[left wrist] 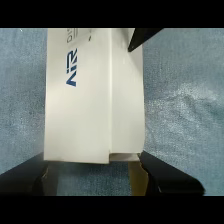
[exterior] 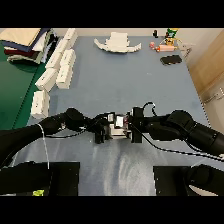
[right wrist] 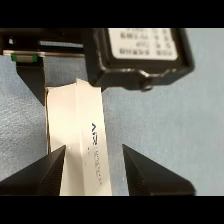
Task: Fold the box.
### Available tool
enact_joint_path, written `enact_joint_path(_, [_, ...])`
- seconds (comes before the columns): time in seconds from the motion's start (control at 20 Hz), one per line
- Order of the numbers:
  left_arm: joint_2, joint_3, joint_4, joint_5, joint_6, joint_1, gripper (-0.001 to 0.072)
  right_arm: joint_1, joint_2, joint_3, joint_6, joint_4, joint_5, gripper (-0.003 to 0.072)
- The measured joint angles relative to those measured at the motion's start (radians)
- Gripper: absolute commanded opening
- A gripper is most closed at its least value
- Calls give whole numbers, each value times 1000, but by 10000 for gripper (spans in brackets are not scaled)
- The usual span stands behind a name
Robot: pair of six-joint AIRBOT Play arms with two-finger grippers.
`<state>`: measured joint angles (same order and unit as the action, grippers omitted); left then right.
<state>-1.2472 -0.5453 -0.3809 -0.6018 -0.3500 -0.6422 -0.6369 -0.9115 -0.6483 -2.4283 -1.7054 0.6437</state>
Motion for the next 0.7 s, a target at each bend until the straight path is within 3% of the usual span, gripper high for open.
enact_joint_path(0.2, [0,0,0,-1,0,0,461,0,-8,-3,0,0,0,495])
enact_joint_path(0.25, [0,0,0,-1,0,0,461,0,-14,-4,0,0,0,389])
enact_joint_path(0.3, [0,0,0,-1,0,0,461,0,-19,-4,0,0,1,335])
enact_joint_path(0.4, [0,0,0,-1,1,0,461,0,-27,-4,0,-3,3,321])
enact_joint_path(0.45, [0,0,0,-1,1,0,461,0,-29,-4,0,-2,3,263])
enact_joint_path(0.7, [0,0,0,-1,1,0,461,-1,-34,-4,0,-3,13,260])
